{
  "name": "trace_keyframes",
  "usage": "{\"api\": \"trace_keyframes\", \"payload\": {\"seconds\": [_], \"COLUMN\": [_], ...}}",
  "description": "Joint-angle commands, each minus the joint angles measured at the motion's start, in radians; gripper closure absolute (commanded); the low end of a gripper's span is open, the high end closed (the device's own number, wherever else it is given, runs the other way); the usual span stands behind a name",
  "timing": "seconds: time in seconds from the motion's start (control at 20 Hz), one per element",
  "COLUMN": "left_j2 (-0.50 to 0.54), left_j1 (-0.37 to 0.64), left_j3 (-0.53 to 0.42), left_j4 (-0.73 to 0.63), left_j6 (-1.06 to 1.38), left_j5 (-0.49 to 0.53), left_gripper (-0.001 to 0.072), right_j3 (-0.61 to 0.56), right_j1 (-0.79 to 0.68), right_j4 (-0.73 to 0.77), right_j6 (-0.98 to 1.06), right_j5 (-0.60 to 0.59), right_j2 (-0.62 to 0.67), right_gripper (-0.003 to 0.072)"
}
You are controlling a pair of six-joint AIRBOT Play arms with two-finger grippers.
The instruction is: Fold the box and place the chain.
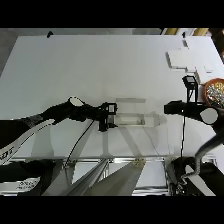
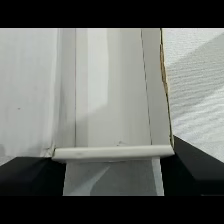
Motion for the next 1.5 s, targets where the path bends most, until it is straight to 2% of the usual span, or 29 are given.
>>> {"api": "trace_keyframes", "payload": {"seconds": [0.0, 0.1, 0.2, 0.4, 0.6, 0.65, 0.75, 1.0, 1.1, 1.45], "left_j2": [0.001, 0.001, 0.001, 0.001, 0.001, 0.001, 0.001, 0.001, 0.001, 0.001], "left_j1": [0.000, 0.000, 0.000, 0.000, 0.000, 0.000, 0.000, 0.000, 0.000, 0.000], "left_j3": [0.000, 0.000, 0.000, 0.000, 0.000, 0.000, 0.000, 0.000, 0.000, 0.000], "left_j4": [0.000, 0.001, 0.000, 0.000, 0.000, 0.000, 0.000, 0.000, 0.000, 0.001], "left_j6": [0.000, 0.000, 0.000, 0.000, 0.000, 0.000, 0.000, 0.000, 0.000, 0.000], "left_j5": [0.000, 0.000, 0.000, 0.000, 0.000, 0.000, 0.000, 0.000, 0.000, 0.000], "left_gripper": [0.0574, 0.0574, 0.0574, 0.0574, 0.0574, 0.0574, 0.0574, 0.0574, 0.0574, 0.0574], "right_j3": [-0.001, -0.007, -0.011, -0.011, -0.011, -0.011, -0.011, -0.011, -0.011, -0.011], "right_j1": [-0.071, -0.040, 0.014, 0.079, 0.079, 0.079, 0.079, 0.079, 0.079, 0.079], "right_j4": [0.057, 0.217, 0.312, 0.335, 0.409, 0.422, 0.436, 0.444, 0.466, 0.551], "right_j6": [0.032, -0.100, -0.161, -0.169, -0.263, -0.274, -0.273, -0.273, -0.273, -0.315], "right_j5": [0.127, 0.165, 0.168, 0.171, 0.244, 0.248, 0.249, 0.262, 0.273, 0.274], "right_j2": [-0.111, -0.187, -0.238, -0.252, -0.212, -0.192, -0.143, -0.095, -0.095, -0.095], "right_gripper": [0.0666, 0.0665, 0.0665, 0.0665, 0.0663, 0.0635, 0.0493, 0.0471, 0.0389, 0.0386]}}
